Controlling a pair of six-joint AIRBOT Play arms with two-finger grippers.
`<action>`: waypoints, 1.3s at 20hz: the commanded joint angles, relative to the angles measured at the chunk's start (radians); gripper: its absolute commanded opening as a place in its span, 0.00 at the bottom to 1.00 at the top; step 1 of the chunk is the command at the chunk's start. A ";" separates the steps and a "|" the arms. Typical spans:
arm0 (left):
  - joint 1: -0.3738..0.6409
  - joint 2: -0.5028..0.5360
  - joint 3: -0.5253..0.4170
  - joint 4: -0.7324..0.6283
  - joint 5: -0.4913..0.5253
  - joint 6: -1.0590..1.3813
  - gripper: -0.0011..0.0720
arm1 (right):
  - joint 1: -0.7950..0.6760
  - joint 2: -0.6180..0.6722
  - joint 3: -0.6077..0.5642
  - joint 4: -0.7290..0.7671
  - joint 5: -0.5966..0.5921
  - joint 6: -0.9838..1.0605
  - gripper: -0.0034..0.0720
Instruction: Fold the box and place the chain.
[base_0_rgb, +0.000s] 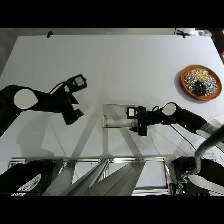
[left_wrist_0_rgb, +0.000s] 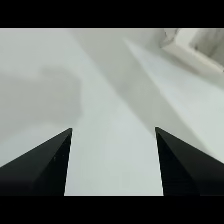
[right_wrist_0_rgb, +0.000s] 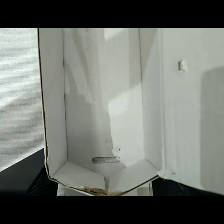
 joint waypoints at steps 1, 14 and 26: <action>0.136 -0.022 -0.132 -0.330 0.022 0.768 0.80 | 0.000 0.000 0.000 0.000 0.000 0.000 0.44; -0.034 -0.374 -0.148 -0.614 0.170 0.964 0.98 | 0.000 0.000 0.000 0.000 0.000 0.000 0.44; -0.084 -0.407 -0.148 -0.644 0.208 0.960 0.98 | 0.000 0.000 0.000 0.000 0.000 0.000 0.44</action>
